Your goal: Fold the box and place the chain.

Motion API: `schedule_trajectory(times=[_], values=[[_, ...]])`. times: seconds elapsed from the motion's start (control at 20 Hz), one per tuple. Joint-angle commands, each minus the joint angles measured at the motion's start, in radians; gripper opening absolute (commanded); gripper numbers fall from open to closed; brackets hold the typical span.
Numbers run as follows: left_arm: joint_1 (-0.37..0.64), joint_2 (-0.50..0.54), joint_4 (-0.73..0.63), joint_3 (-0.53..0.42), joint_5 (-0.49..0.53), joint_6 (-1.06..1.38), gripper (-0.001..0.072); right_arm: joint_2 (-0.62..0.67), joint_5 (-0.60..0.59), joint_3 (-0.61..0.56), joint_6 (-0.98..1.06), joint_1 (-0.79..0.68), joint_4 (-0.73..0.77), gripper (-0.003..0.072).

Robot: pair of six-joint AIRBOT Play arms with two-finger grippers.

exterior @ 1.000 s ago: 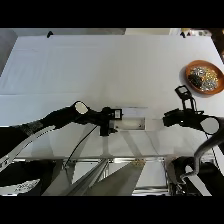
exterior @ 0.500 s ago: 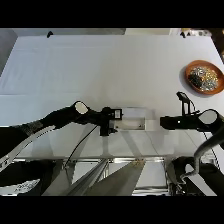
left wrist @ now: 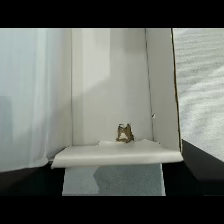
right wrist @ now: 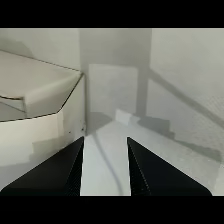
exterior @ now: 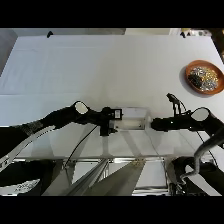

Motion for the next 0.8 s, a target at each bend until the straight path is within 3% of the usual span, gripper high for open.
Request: schedule_trajectory(times=[0.0, 0.5, 0.6, 0.75], values=[[-0.001, 0.0, 0.0, 0.0, 0.0, 0.0, 0.005, 0.018, 0.024, 0.029, -0.018, 0.012, 0.034, 0.0303], [-0.001, 0.0, 0.0, 0.0, 0.0, 0.001, 0.005, 0.048, 0.12, 0.071, -0.017, 0.012, 0.063, 0.0304], [-0.001, 0.0, 0.0, 0.0, 0.0, 0.0, 0.005, 0.048, 0.118, 0.074, -0.017, 0.014, 0.076, 0.0373], [-0.001, 0.0, 0.0, 0.0, 0.0, 0.0, 0.005, 0.048, 0.08, 0.074, -0.009, 0.063, 0.059, 0.0413]])
